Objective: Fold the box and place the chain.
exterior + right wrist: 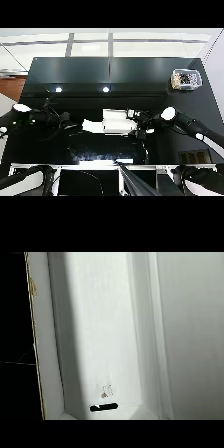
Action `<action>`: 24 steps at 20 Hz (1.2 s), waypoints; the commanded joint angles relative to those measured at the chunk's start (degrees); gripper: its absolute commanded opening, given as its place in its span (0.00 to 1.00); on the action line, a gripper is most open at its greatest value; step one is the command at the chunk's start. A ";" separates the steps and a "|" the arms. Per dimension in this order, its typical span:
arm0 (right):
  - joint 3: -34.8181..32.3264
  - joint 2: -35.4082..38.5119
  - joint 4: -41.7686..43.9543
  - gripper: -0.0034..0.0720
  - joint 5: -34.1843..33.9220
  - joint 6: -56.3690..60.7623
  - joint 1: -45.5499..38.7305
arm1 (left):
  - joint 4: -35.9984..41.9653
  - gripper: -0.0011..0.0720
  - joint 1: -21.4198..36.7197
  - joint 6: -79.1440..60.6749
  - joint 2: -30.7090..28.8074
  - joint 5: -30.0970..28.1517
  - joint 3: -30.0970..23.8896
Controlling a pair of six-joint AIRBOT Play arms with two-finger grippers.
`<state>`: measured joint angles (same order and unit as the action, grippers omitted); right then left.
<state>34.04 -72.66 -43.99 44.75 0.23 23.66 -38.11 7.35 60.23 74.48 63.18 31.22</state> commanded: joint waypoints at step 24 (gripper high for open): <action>-0.02 0.00 -0.02 0.58 -0.02 1.29 0.02 | 10.05 0.95 -18.80 3.30 5.07 2.84 10.62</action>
